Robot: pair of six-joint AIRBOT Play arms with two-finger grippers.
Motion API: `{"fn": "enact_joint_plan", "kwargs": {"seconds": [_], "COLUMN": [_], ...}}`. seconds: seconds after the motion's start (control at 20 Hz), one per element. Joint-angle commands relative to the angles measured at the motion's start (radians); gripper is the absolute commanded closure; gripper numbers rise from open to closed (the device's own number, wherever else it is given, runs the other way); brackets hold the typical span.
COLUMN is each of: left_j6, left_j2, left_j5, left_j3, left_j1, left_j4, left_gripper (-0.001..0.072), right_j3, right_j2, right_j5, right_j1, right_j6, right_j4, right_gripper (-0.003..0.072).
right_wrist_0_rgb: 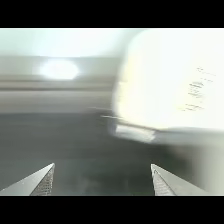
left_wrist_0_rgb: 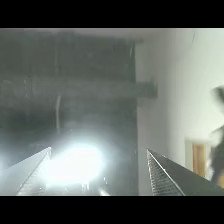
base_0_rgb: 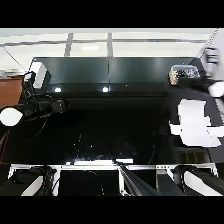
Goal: Fold the box and place the chain.
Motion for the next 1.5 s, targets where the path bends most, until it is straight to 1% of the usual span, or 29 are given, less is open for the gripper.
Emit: {"fn": "enact_joint_plan", "kwargs": {"seconds": [0.0,0.05,0.1,0.15,0.2,0.25,0.3,0.35,0.4,0.45,0.5,0.55,0.6,0.65,0.7,0.75,0.8,0.85,0.9,0.95,1.0,1.05,1.1,1.2,1.3,1.45], "left_j6": [0.021,0.021,0.021,0.021,0.021,0.021,0.021,0.021,0.020,0.017,0.017,0.017,0.017,0.017,0.017,0.018,0.017,0.017,0.017,0.018,0.018,0.018,0.018,0.019,0.021,0.021], "left_j2": [-0.056,-0.056,-0.056,-0.056,-0.056,-0.057,-0.057,-0.057,-0.057,-0.057,-0.057,-0.057,-0.057,-0.057,-0.057,-0.057,-0.057,-0.057,-0.057,-0.057,-0.057,-0.057,-0.057,-0.057,-0.057,-0.059], "left_j5": [-0.072,-0.072,-0.071,-0.072,-0.071,-0.066,-0.062,-0.059,-0.060,-0.066,-0.071,-0.076,-0.079,-0.078,-0.077,-0.077,-0.077,-0.079,-0.083,-0.091,-0.098,-0.099,-0.097,-0.093,-0.089,-0.089], "left_j3": [0.027,0.027,0.027,0.027,0.027,0.027,0.027,0.027,0.027,0.027,0.027,0.027,0.027,0.027,0.027,0.027,0.027,0.027,0.027,0.027,0.027,0.027,0.027,0.027,0.027,0.027], "left_j1": [0.001,0.001,0.001,0.000,0.000,0.000,0.000,0.000,0.000,0.001,0.001,0.000,0.000,0.000,0.001,0.001,0.001,0.001,0.001,0.001,0.001,0.001,0.001,0.001,0.001,0.001], "left_j4": [-0.010,-0.015,-0.021,-0.022,-0.021,-0.021,-0.021,-0.021,-0.022,-0.033,-0.049,-0.067,-0.085,-0.093,-0.095,-0.095,-0.095,-0.095,-0.095,-0.095,-0.095,-0.095,-0.095,-0.095,-0.095,-0.095], "left_gripper": [0.0002,0.0002,0.0002,0.0002,0.0002,0.0002,0.0002,0.0002,0.0002,0.0002,0.0003,0.0002,0.0003,0.0003,0.0002,0.0003,0.0002,0.0002,0.0002,0.0002,0.0002,0.0002,0.0002,0.0003,0.0002,0.0002], "right_j3": [0.071,0.079,0.088,0.105,0.138,0.190,0.245,0.304,0.360,0.399,0.409,0.409,0.409,0.409,0.409,0.409,0.409,0.409,0.409,0.409,0.409,0.406,0.396,0.355,0.280,0.145], "right_j2": [-0.044,-0.056,-0.074,-0.101,-0.143,-0.201,-0.263,-0.328,-0.396,-0.452,-0.476,-0.480,-0.480,-0.480,-0.480,-0.480,-0.480,-0.480,-0.479,-0.479,-0.475,-0.464,-0.444,-0.384,-0.306,-0.174], "right_j5": [0.209,0.243,0.266,0.286,0.328,0.407,0.510,0.637,0.777,0.889,0.893,0.859,0.867,0.891,0.891,0.890,0.890,0.898,0.912,0.930,0.937,0.947,0.946,0.930,0.919,0.898], "right_j1": [-0.476,-0.611,-0.745,-0.851,-0.938,-0.995,-1.019,-1.020,-1.005,-0.986,-0.968,-0.946,-0.921,-0.893,-0.871,-0.854,-0.840,-0.824,-0.810,-0.796,-0.784,-0.769,-0.755,-0.729,-0.692,-0.591], "right_j6": [0.200,0.196,0.155,0.070,-0.062,-0.211,-0.332,-0.418,-0.459,-0.476,-0.476,-0.487,-0.535,-0.561,-0.560,-0.569,-0.576,-0.576,-0.579,-0.579,-0.579,-0.579,-0.579,-0.591,-0.624,-0.656], "right_j4": [-0.248,-0.227,-0.171,-0.070,0.076,0.225,0.329,0.367,0.354,0.328,0.319,0.319,0.302,0.249,0.200,0.195,0.204,0.201,0.199,0.200,0.200,0.201,0.211,0.317,0.469,0.618], "right_gripper": [-0.0020,-0.0020,-0.0019,-0.0019,-0.0019,-0.0019,-0.0019,-0.0019,-0.0019,-0.0019,-0.0019,-0.0018,-0.0018,-0.0018,-0.0017,0.0010,0.0159,0.0254,0.0383,0.0457,0.0607,0.0669,0.0669,0.0669,0.0669,0.0669]}}
